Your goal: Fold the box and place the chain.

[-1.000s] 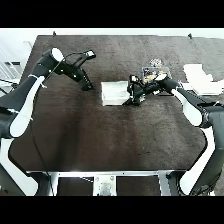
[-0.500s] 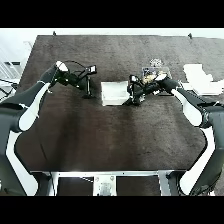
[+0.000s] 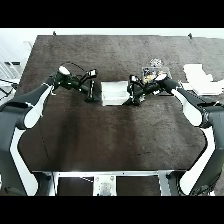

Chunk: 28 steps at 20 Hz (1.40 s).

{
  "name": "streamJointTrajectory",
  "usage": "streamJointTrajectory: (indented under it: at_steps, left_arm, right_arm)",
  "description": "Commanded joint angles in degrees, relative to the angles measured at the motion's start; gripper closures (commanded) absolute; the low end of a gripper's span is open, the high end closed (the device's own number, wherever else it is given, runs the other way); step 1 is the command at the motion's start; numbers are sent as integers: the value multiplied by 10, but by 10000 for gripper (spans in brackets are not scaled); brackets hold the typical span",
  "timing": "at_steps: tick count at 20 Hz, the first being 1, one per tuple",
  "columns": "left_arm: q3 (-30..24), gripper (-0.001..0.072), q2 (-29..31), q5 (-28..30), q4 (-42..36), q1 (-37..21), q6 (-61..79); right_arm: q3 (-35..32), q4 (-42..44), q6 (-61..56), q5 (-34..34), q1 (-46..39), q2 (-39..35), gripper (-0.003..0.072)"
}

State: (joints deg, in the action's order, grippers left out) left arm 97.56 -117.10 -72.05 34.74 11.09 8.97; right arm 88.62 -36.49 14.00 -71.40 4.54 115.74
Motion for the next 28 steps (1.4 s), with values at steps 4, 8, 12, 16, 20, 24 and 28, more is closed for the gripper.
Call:
streamJointTrajectory:
  at_steps: [4, 8, 12, 16, 20, 24, 28]
  left_arm:
    - [0, 12, -12, 0, -16, 0, 8]
    - [0, 12, -20, -9, -26, 10, 21]
    - [0, 12, -20, -9, -23, 14, 27]
    - [0, 12, -20, -6, -23, 14, 27]
    - [0, 12, -27, 7, -56, 14, 49]
    - [0, 13, -52, 8, -82, 14, 51]
    - [0, 14, -58, 16, -80, 14, 66]
  right_arm:
    - [0, 0, 0, 0, 0, 0, 102]
    - [0, 0, 0, 0, 0, 0, 102]
    - [0, 0, 0, 0, 0, 0, 102]
    - [0, 0, 0, 0, 0, 0, 102]
    - [0, 0, 0, 0, 0, 0, 102]
    - [0, 0, 0, 0, 0, 0, 102]
    - [0, 0, 0, 0, 0, 0, 102]
